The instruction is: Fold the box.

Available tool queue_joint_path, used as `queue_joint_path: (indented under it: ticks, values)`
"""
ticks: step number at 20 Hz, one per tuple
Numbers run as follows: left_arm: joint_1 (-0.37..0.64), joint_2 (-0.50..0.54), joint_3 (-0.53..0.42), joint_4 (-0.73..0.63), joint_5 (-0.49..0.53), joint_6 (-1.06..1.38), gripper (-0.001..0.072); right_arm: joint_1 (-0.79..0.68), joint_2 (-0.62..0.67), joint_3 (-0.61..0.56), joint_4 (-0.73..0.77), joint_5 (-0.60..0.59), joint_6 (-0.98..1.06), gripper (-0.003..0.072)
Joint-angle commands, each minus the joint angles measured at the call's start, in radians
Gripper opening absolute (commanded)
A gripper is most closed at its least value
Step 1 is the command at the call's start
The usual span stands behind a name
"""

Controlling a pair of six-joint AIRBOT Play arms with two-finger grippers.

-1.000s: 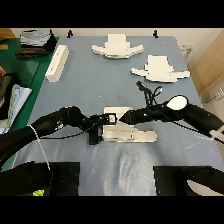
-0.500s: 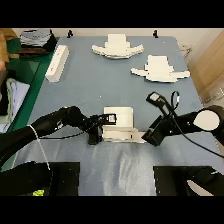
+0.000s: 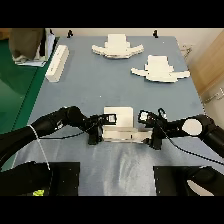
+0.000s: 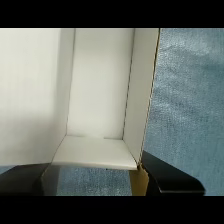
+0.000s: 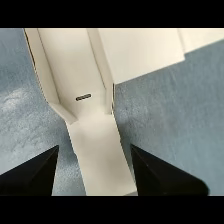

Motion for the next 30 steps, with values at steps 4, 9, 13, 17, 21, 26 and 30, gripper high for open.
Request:
queue_joint_path:
  ticks: [4,9,13,17,21,26,30]
  values:
    - [0.000,0.000,0.000,0.000,-0.001,0.000,0.0464,0.001,-0.046,-0.005,0.161,-0.103,-0.118,0.0720]
    - [0.000,0.000,0.000,0.000,0.000,0.000,0.0463,-0.017,-0.058,-0.005,0.177,-0.100,-0.369,0.0707]
    - [0.000,0.000,0.000,0.000,0.000,0.000,0.0464,-0.037,-0.103,-0.005,0.305,-0.056,-0.483,0.0686]
    - [0.000,0.000,0.000,0.000,0.000,0.000,0.0463,-0.037,-0.109,-0.005,0.346,-0.031,-0.471,0.0672]
    - [0.000,0.000,0.000,0.000,0.000,0.000,0.0464,-0.037,-0.112,-0.006,0.304,0.006,-0.381,0.0671]
    - [0.000,0.000,0.000,0.000,0.000,0.000,0.0464,-0.037,-0.153,-0.006,0.276,-0.053,-0.413,0.0611]
    - [0.000,0.000,0.000,0.000,0.000,0.000,0.0463,-0.032,-0.158,-0.004,0.295,-0.060,-0.455,0.0343]
